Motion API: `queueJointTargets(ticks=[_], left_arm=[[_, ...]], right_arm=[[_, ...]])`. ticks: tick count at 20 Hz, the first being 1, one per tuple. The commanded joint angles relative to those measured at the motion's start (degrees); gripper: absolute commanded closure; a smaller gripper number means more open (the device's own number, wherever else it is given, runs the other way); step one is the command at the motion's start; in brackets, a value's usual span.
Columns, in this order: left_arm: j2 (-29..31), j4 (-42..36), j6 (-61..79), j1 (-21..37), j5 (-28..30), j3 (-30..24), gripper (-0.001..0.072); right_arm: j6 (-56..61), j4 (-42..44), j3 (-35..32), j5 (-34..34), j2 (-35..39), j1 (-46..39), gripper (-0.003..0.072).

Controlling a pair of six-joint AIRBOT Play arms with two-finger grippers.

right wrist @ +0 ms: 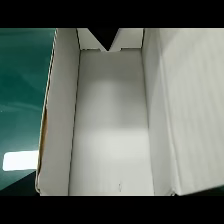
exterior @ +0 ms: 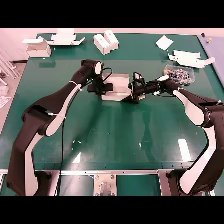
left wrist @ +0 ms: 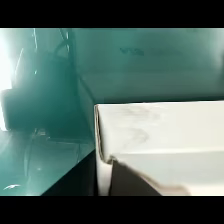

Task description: Fold the box and place the chain.

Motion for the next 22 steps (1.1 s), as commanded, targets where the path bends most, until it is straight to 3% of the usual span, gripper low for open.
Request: queueJointTargets(ticks=[1, 2, 3, 7, 8, 11, 17, 22], left_arm=[[-0.04, -1.07, 0.55, -0.04, 0.39, 0.04, 0.0688], [-0.02, -1.62, 1.49, -0.04, 1.07, 0.07, 0.0642], [0.02, -2.36, 1.44, -0.04, 1.81, 0.07, 0.0406], [0.87, -2.62, 4.68, 0.02, 2.19, 0.07, 0.0358], [1.55, -2.01, 5.60, 0.13, 2.38, 0.07, 0.0225], [4.20, 1.73, 8.57, 0.50, 2.08, 0.02, 0.0099], [8.00, 9.33, 25.16, 0.52, -2.01, -0.15, 0.0098], [11.13, 6.82, 41.07, 4.98, -2.10, -0.87, 0.0099]], right_arm=[[0.04, -0.11, -0.02, -0.07, -0.02, 0.04, 0.0088], [0.04, -0.11, -0.02, -0.07, -0.02, 0.04, 0.0088], [0.04, -0.11, -0.02, -0.07, -0.02, 0.04, 0.0088], [0.04, -0.11, -0.02, -0.07, -0.02, 0.04, 0.0088], [0.04, -0.11, -0.02, -0.07, -0.02, 0.04, 0.0088], [0.04, -0.11, -0.02, -0.07, -0.02, 0.04, 0.0088], [0.04, -0.11, -0.02, -0.07, -0.02, 0.04, 0.0088], [0.04, -0.11, -0.02, -0.04, -0.02, 0.07, 0.0088]])
